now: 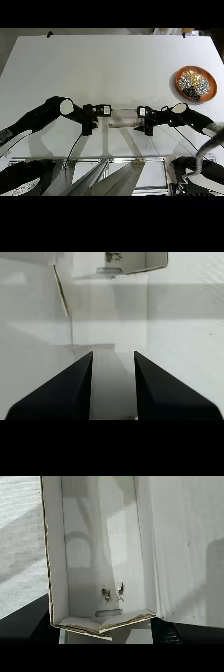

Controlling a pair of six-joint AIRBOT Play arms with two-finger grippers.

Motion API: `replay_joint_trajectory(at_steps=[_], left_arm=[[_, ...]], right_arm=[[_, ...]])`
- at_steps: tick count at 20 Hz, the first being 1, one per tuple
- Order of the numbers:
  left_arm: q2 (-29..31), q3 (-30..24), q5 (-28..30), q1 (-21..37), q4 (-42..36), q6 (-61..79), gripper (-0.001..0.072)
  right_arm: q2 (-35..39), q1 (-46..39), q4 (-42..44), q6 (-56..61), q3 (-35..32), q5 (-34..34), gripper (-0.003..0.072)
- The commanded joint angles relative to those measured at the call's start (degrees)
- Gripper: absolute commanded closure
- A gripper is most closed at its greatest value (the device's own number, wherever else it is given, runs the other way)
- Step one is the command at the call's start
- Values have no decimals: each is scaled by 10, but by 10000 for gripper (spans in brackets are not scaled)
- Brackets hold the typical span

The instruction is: Fold the box and place the chain.

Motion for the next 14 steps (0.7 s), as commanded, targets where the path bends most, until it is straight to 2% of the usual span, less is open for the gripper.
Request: replay_joint_trajectory(at_steps=[1,5,9,13,14], left_arm=[[-4,-13,62,5,-70,111,417],[-21,-13,71,4,-119,217,417],[-48,-13,73,0,-130,223,417],[-50,-13,83,-15,-155,223,422],[-50,-13,87,-18,-156,223,443]], right_arm=[[0,0,0,0,0,0,309],[0,0,0,0,0,0,309],[0,0,0,0,0,0,309],[0,0,0,0,0,0,309],[0,0,0,0,0,0,309]])
